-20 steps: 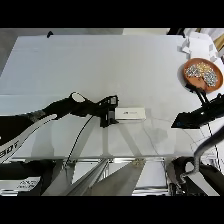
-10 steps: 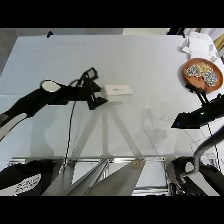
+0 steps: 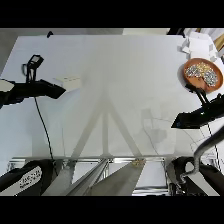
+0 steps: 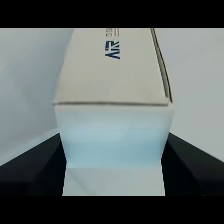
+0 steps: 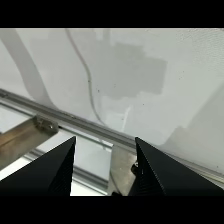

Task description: Fold the box and place the chain.

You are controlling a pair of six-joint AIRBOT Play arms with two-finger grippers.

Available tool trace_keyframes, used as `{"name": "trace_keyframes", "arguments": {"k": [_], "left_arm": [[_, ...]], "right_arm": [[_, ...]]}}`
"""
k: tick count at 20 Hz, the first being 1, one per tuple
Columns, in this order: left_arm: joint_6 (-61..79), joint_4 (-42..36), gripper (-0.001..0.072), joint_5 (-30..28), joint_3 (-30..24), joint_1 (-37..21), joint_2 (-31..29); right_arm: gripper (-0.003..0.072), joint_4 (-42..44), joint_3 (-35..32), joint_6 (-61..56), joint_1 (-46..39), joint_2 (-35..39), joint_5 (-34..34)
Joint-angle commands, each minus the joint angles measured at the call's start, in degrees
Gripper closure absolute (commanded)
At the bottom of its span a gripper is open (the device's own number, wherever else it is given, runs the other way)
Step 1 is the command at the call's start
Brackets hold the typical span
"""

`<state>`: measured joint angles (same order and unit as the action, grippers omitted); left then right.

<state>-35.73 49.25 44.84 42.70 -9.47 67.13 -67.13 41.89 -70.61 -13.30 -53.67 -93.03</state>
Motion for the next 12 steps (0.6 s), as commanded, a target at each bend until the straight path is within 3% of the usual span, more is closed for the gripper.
{"name": "trace_keyframes", "arguments": {"k": [1, 8, 12], "left_arm": [[-3.8, 6.0, 0.0709, -0.5, -3.1, -5.7, -0.3], [-13.4, 20.2, 0.0709, -1.4, -8.4, -5.6, -0.2], [-13.0, 25.4, 0.0705, 2.2, -8.4, -4.7, -0.2]], "right_arm": [[0.0268, 0.0, 0.0, 0.0, 0.0, 0.0, 0.0], [0.0268, 0.0, 0.0, 0.0, 0.0, 0.0, 0.0], [0.0268, 0.0, 0.0, 0.0, 0.0, 0.0, 0.0]]}}
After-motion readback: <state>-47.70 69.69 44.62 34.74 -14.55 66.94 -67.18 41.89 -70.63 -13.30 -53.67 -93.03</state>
